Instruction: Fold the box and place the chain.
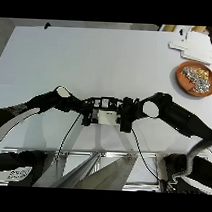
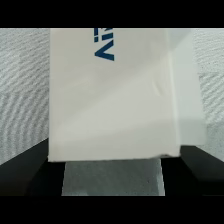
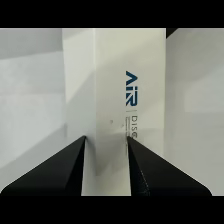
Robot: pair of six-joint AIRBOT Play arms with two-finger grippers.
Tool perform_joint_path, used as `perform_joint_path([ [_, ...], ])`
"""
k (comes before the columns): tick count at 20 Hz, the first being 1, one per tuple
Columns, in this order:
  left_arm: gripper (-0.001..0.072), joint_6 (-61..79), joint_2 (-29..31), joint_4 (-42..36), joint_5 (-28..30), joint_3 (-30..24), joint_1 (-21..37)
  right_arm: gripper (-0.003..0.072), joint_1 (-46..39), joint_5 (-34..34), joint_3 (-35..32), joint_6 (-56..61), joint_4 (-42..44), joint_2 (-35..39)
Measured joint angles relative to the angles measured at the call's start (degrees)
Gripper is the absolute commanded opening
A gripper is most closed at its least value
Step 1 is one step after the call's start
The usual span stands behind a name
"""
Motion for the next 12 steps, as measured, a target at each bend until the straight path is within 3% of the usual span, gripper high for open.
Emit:
perform_joint_path([
  [4,0.0153,-0.07,0.0,-0.04,0.0,0.0,0.0,0.0194,0.22,-0.76,-0.22,0.02,-1.25,0.37],
  [12,0.0153,-0.04,0.0,-0.04,0.0,0.0,0.0,0.0118,0.26,-1.77,-0.28,0.02,-1.97,1.77],
])
